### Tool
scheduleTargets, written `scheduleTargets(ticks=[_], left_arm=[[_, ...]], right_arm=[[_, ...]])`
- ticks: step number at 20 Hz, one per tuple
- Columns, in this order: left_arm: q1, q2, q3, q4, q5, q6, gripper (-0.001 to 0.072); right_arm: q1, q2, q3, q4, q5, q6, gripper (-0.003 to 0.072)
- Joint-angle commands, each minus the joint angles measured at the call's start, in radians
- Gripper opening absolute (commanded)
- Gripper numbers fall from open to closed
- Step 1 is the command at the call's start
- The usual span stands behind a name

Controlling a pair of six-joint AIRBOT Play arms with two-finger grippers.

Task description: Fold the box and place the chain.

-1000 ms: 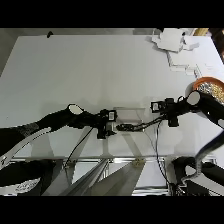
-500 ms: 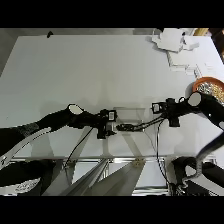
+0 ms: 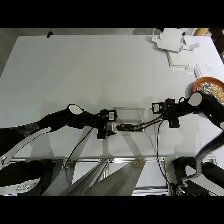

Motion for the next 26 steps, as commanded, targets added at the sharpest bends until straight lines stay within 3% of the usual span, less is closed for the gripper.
scheduleTargets(ticks=[1, 2, 4, 5, 8, 13, 20, 26], left_arm=[[0.000, 0.000, 0.000, 0.000, 0.000, 0.000, 0.0334], [0.000, 0.000, 0.000, 0.000, 0.000, 0.000, 0.0334], [0.000, 0.000, 0.000, 0.000, 0.000, 0.000, 0.0334], [0.000, 0.000, 0.000, 0.000, 0.000, 0.000, 0.0334], [0.000, 0.000, 0.000, 0.000, 0.000, 0.000, 0.0334], [0.000, 0.000, 0.000, 0.000, 0.000, 0.000, 0.0334], [0.000, 0.000, 0.000, 0.000, 0.000, 0.000, 0.0334], [0.000, 0.000, 0.000, 0.000, 0.000, 0.000, 0.0334]], right_arm=[[0.000, -0.003, 0.001, 0.002, -0.043, 0.000, 0.0192], [0.000, -0.010, 0.001, 0.002, -0.056, 0.001, 0.0237], [0.000, -0.039, 0.001, 0.001, -0.056, 0.001, 0.0236], [0.000, -0.050, 0.001, 0.001, -0.056, 0.001, 0.0210], [0.000, -0.052, 0.001, 0.000, -0.047, 0.001, 0.0022], [0.001, 0.014, 0.001, 0.013, -0.002, 0.009, 0.0021], [0.002, 0.298, 0.001, 0.338, 0.122, 0.019, 0.0021], [0.208, 0.411, 0.001, 0.438, 0.219, 0.019, 0.0021]])
